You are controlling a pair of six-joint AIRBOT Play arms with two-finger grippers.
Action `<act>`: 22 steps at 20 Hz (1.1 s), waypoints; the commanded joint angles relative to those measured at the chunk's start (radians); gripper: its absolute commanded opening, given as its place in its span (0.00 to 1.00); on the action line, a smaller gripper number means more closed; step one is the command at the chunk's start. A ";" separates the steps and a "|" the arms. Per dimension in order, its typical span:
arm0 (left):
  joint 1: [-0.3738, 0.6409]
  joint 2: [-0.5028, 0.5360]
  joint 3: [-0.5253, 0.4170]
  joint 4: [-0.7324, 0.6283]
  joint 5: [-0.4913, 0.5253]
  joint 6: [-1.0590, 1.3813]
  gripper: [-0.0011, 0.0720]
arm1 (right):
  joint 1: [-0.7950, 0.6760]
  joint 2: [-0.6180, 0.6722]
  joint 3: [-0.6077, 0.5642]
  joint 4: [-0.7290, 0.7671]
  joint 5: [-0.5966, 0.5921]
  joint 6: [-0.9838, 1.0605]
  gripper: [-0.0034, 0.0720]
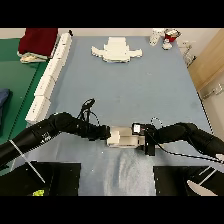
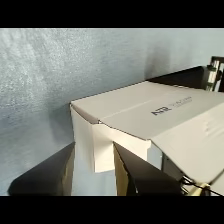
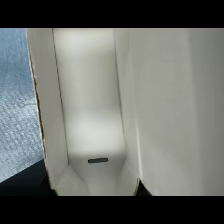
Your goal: Fold the box.
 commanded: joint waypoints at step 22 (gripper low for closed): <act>-0.383 -0.472 0.446 0.674 -0.312 -0.713 0.32 | 0.000 0.000 0.001 0.000 0.000 0.000 0.73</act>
